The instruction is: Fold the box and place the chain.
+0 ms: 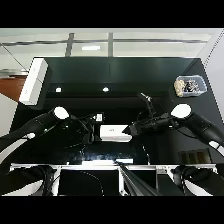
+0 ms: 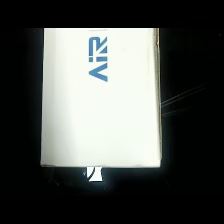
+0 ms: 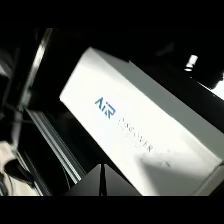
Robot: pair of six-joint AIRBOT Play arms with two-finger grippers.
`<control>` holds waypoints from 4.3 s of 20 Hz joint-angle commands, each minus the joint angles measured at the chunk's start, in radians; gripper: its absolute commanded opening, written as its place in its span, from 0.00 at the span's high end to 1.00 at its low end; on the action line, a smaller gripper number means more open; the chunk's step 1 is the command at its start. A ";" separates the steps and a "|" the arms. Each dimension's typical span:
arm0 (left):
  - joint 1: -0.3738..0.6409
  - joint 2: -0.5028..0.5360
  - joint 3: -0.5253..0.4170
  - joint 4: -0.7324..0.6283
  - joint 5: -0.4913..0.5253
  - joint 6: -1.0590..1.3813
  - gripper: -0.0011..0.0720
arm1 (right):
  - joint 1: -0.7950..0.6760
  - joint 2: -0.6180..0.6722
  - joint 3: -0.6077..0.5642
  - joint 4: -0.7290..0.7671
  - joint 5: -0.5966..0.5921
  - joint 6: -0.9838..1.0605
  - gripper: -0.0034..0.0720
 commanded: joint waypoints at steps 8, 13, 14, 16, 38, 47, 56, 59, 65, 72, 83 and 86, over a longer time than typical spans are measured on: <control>0.000 0.000 0.001 0.000 0.001 0.001 0.25 | 0.001 -0.091 -0.053 0.150 -0.110 0.020 0.91; 0.000 0.000 0.001 0.000 0.002 0.001 0.25 | 0.001 -0.128 -0.053 0.128 -0.124 0.020 0.91; 0.000 0.000 0.001 0.000 0.002 0.001 0.25 | 0.001 -0.130 -0.053 0.109 -0.124 0.020 0.91; 0.000 0.000 0.001 0.000 0.001 0.001 0.25 | 0.001 -0.131 -0.053 0.080 -0.123 0.035 0.91; 0.000 0.001 0.001 0.000 0.000 0.000 0.24 | -0.122 0.077 -0.003 0.150 0.038 0.027 0.90; 0.002 0.211 0.001 0.222 -0.039 -0.228 0.00 | -0.381 0.240 0.008 0.138 0.069 0.038 0.90; -0.055 0.235 0.064 0.103 -0.043 -0.305 0.00 | -0.400 0.240 0.008 0.105 0.061 0.038 0.90; -0.125 0.177 0.107 0.104 0.038 -0.304 0.00 | -0.400 0.240 0.008 0.105 0.058 0.038 0.90; -0.245 0.063 0.146 0.104 0.130 -0.317 0.01 | -0.400 0.240 0.008 0.104 0.067 0.038 0.90; -0.253 0.053 0.146 0.104 0.130 -0.317 0.01 | -0.400 0.240 0.008 0.059 0.065 0.047 0.90; -0.266 0.031 0.146 0.104 0.133 -0.319 0.01 | -0.400 0.240 0.008 0.059 0.064 0.047 0.90; -0.266 0.030 0.146 0.105 0.136 -0.319 0.01 | -0.400 0.240 0.008 0.059 0.063 0.047 0.90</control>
